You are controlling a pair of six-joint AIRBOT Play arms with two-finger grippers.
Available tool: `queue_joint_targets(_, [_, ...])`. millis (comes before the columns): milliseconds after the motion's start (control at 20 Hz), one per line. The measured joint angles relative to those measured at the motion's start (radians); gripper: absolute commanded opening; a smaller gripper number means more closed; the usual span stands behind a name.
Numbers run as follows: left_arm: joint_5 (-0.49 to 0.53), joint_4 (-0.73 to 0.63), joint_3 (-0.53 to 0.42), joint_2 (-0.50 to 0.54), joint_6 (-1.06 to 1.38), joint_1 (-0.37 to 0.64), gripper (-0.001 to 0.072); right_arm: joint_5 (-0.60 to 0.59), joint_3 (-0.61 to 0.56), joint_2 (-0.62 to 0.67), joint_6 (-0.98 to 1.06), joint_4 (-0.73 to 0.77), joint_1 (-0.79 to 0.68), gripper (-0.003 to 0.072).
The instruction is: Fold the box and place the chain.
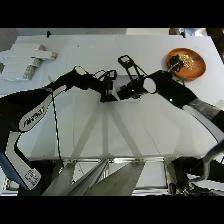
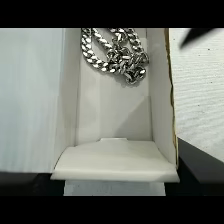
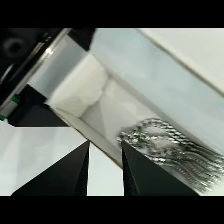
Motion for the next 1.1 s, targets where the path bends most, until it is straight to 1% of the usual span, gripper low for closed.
queue_joint_targets(50, [0.000,0.000,0.000,0.000,0.000,0.000,0.0376,0.020,0.000,0.023,0.000,-0.003,-0.026,0.0247])
queue_joint_targets(150, [0.000,0.000,0.000,0.000,0.000,0.000,0.0376,0.066,0.000,0.070,0.000,-0.005,-0.101,0.0402])
queue_joint_targets(200, [0.000,0.000,0.000,0.000,0.000,0.000,0.0376,0.090,0.000,0.087,0.000,-0.008,-0.142,0.0446])
queue_joint_targets(250, [0.000,0.000,0.000,0.000,0.000,0.000,0.0376,0.116,0.000,0.100,0.000,-0.011,-0.187,0.0462])
queue_joint_targets(400, [0.000,0.000,0.000,0.000,0.000,0.000,0.0376,0.179,0.000,0.115,0.000,-0.029,-0.320,0.0470])
queue_joint_targets(600, [0.000,0.000,0.000,0.000,0.000,0.000,0.0376,0.153,0.000,0.102,0.016,-0.100,-0.426,0.0470])
queue_joint_targets(900, [0.000,0.000,0.000,0.000,0.000,0.000,0.0376,0.138,0.000,-0.025,0.039,-0.151,-0.458,0.0470])
queue_joint_targets(1100, [0.000,0.000,0.000,0.000,0.000,0.000,0.0376,0.080,0.003,-0.113,0.099,-0.187,-0.430,0.0469])
